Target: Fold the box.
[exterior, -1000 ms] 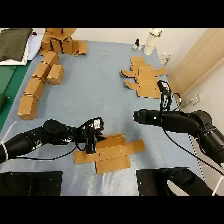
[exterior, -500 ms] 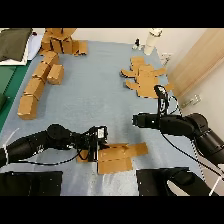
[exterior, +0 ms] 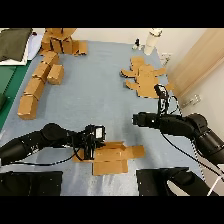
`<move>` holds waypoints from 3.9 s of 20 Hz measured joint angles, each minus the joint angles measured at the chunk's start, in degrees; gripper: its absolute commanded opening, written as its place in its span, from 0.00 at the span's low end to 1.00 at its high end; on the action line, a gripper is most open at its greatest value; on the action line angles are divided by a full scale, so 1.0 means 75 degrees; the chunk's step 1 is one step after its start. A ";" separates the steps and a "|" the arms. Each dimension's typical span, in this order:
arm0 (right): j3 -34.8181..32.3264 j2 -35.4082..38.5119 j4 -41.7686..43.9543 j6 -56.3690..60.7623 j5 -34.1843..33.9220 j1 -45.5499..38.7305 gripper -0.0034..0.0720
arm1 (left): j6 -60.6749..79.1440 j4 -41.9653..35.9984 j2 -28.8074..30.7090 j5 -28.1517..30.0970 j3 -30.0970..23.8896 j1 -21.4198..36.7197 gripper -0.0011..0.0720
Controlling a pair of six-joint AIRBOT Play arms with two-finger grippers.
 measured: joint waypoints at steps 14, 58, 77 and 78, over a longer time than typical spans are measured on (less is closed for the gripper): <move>-0.0003 0.0000 -0.0085 0.0000 0.0020 0.0000 0.05 | -0.0329 0.0119 -0.0198 -0.0356 0.0006 0.0044 0.03; -0.1673 -0.0600 -0.6105 0.2658 -0.1897 1.1946 0.69 | -0.0326 0.0125 -0.0207 -0.0335 0.0006 0.0044 0.03; -0.1658 -0.1647 -0.7291 0.2702 -0.1912 1.1549 0.69 | -0.0323 0.0122 -0.0207 -0.0335 0.0006 0.0044 0.03; -0.1626 -0.1649 -0.7344 0.2713 -0.1935 1.1526 0.69 | -0.0326 0.0122 -0.0207 -0.0338 0.0009 0.0044 0.03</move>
